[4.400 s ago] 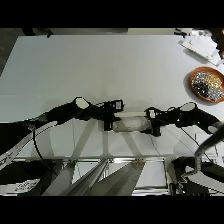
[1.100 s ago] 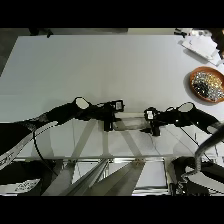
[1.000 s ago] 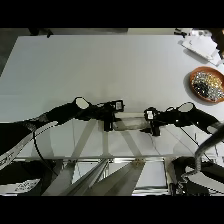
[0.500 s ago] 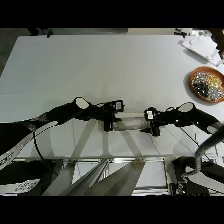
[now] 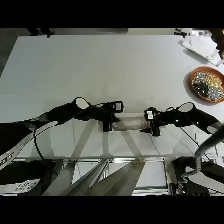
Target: Fold the box and place the chain.
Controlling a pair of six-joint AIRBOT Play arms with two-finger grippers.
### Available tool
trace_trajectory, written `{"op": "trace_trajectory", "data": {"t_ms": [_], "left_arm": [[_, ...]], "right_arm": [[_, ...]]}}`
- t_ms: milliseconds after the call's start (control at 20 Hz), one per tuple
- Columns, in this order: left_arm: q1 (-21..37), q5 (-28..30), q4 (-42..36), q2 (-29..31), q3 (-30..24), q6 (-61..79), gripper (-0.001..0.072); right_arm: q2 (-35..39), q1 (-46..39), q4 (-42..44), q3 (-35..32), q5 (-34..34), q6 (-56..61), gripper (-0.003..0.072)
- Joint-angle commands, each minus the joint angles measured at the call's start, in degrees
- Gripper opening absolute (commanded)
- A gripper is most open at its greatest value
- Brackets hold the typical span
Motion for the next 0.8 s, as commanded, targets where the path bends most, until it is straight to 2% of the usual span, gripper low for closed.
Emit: {"op": "trace_trajectory", "data": {"t_ms": [0, 50, 100, 200, 250, 350, 450, 600, 750], "left_arm": [[0.0, -0.2, -0.2, 0.4, 0.0, 0.0, 0.0013], [0.0, -0.2, -0.2, 0.8, 0.0, 0.1, 0.0047], [0.1, -0.1, -0.2, 1.3, 0.0, 0.2, 0.0144], [0.1, 0.5, -0.2, 2.5, 0.0, 0.2, 0.0421], [0.1, 0.5, -0.2, 3.1, 0.0, 0.2, 0.0461], [0.1, 0.5, -0.2, 4.0, 0.0, 0.2, 0.0482], [0.3, 1.1, -0.2, 4.7, 0.0, -0.2, 0.0708], [2.8, 1.0, 0.3, 6.0, 0.0, -2.9, 0.0701], [7.9, -1.4, 2.5, 8.5, 0.0, -6.6, 0.0701]], "right_arm": [[0.0, 0.0, 0.0, 0.0, 0.0, 0.0, 0.0411], [0.0, 0.0, 0.0, 0.0, 0.0, 0.0, 0.0411], [0.0, 0.0, 0.0, 0.0, 0.0, 0.0, 0.0411], [0.0, 0.0, 0.0, 0.0, 0.0, 0.0, 0.0411], [0.0, 0.0, 0.0, 0.0, 0.0, 0.0, 0.0411], [0.0, 0.0, 0.0, 0.0, 0.0, 0.0, 0.0411], [0.0, 0.0, 0.0, 0.0, 0.0, 0.0, 0.0411], [0.0, 0.0, 0.0, 0.0, 0.0, 0.0, 0.0411], [0.0, 0.0, 0.0, 0.0, 0.0, 0.0, 0.0411]]}}
